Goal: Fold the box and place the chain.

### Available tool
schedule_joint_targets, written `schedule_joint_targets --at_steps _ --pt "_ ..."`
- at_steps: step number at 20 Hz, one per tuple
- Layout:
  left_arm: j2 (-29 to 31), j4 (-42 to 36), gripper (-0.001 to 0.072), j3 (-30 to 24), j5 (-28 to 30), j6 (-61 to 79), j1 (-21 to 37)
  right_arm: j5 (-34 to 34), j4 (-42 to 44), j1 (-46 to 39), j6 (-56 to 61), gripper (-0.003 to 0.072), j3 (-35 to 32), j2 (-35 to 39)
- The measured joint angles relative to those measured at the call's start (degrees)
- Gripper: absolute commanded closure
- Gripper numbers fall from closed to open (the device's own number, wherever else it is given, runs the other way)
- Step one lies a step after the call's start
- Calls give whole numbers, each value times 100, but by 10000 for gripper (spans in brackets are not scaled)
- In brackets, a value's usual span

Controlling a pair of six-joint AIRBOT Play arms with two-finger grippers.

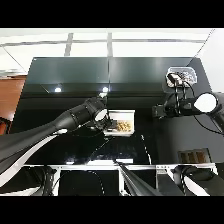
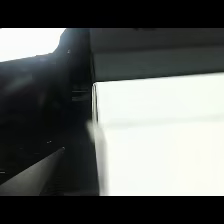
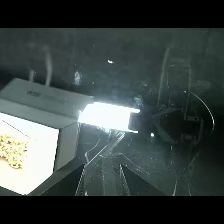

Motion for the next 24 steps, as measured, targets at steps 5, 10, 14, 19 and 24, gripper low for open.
schedule_joint_targets --at_steps 5,10,14,19,24 --pt "1357 1200 223 -308 20 317 -205 -87 -7 -7 -2 412 0 0" --pt "3322 787 224 -1875 566 732 1375 -229 -11 -7 -4 412 0 0" --pt "4015 -2354 0 -3171 970 3628 3069 -343 -11 -7 -2 412 0 0" --pt "3775 -4900 1 -3801 1010 8946 3563 -503 17 -7 33 412 0 0" --pt "3108 -5058 0 -3748 1707 11768 3145 -527 31 33 118 412 0 0"
